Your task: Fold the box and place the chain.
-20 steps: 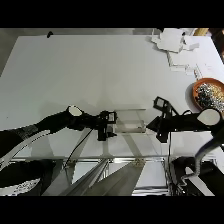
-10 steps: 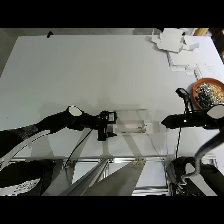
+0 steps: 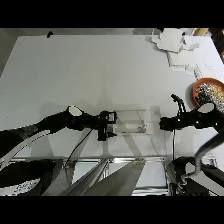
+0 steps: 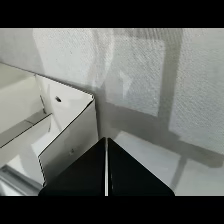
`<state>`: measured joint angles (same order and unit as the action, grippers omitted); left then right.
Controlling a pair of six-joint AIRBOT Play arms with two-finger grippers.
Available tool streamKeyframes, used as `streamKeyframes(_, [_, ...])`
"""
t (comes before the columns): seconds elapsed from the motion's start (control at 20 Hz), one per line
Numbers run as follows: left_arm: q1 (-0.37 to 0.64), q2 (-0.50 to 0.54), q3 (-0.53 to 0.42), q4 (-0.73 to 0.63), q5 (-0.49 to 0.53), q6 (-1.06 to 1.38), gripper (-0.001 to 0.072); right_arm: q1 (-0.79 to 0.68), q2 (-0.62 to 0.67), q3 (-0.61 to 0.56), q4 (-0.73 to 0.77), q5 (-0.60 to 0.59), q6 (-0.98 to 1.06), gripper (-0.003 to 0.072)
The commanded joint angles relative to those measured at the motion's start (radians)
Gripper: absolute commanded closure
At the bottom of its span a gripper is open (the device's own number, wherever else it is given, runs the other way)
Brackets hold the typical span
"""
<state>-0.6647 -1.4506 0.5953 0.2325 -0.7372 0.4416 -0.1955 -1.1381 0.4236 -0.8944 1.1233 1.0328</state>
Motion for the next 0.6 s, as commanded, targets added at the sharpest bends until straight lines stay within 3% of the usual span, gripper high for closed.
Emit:
streamKeyframes(0.0, [0.000,0.000,0.000,0.000,0.000,0.000,0.0558,0.008,-0.045,-0.001,0.053,0.021,-0.023,0.0669])
streamKeyframes(0.35, [0.000,0.000,0.000,0.000,0.000,0.000,0.0558,0.107,0.028,-0.001,0.113,0.019,-0.047,0.0669])
streamKeyframes(0.55, [0.000,0.000,0.000,0.000,0.000,0.000,0.0558,0.093,0.124,-0.001,-0.002,-0.004,-0.010,0.0668])
